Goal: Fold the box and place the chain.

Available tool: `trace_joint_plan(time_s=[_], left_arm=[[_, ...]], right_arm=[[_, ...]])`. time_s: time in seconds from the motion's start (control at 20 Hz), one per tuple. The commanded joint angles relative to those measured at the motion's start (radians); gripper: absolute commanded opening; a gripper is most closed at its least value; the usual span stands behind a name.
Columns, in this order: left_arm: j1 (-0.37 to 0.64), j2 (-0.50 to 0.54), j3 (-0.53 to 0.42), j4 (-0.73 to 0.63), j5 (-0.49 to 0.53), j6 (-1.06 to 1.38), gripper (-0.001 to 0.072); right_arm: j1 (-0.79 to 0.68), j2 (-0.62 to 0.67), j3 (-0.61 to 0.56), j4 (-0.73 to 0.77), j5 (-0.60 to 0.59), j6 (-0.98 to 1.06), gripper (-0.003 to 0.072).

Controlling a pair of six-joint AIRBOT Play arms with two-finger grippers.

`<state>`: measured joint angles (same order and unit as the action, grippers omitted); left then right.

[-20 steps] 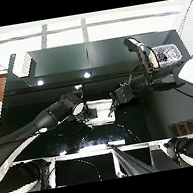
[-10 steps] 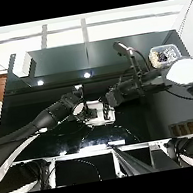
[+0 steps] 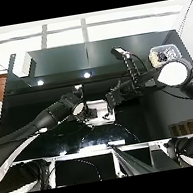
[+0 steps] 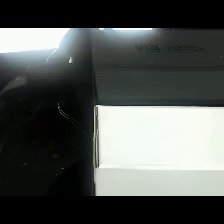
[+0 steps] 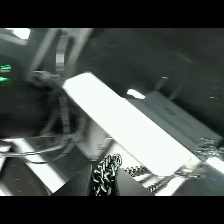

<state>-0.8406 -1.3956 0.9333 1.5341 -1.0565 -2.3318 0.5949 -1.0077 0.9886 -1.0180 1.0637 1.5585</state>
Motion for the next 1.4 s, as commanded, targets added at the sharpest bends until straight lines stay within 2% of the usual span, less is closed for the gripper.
trace_joint_plan(time_s=[0.0,0.25,0.35,0.6,0.8,0.85,0.9,0.95,1.15,1.25,1.35], left_arm=[[0.000,0.000,0.000,0.000,0.000,0.002,0.0031],[0.000,0.000,0.000,0.000,0.000,0.002,0.0030],[0.000,0.000,0.000,0.000,0.000,0.002,0.0031],[0.000,0.000,0.000,0.000,0.000,0.002,0.0031],[0.000,0.000,0.000,0.000,0.000,0.001,0.0031],[0.000,0.000,0.000,0.000,0.000,0.002,0.0031],[0.000,0.000,0.000,0.000,0.000,0.002,0.0031],[0.000,0.000,0.000,0.000,0.000,0.002,0.0031],[0.000,0.000,0.000,-0.001,0.000,0.001,0.0031],[0.000,0.000,0.000,0.000,0.000,0.001,0.0031],[0.000,0.000,0.000,0.000,0.002,0.001,0.0031]], right_arm=[[0.001,-0.002,0.000,-0.103,0.014,0.068,0.0046],[0.002,-0.002,-0.002,-0.098,0.083,0.075,0.0044],[0.002,-0.003,-0.015,-0.033,0.094,0.029,0.0045],[0.002,-0.029,-0.082,0.096,-0.010,-0.027,0.0045],[0.002,-0.062,-0.090,0.128,-0.051,-0.050,0.0048],[0.001,-0.063,-0.090,0.127,-0.055,-0.050,0.0191],[-0.001,-0.063,-0.089,0.124,-0.051,-0.049,0.0428],[-0.014,-0.063,-0.089,0.116,-0.036,-0.049,0.0506],[-0.178,0.010,-0.088,0.031,0.050,-0.098,0.0506],[-0.289,0.065,-0.090,-0.097,0.079,-0.217,0.0505],[-0.388,0.076,-0.113,-0.276,0.047,-0.253,0.0504]])
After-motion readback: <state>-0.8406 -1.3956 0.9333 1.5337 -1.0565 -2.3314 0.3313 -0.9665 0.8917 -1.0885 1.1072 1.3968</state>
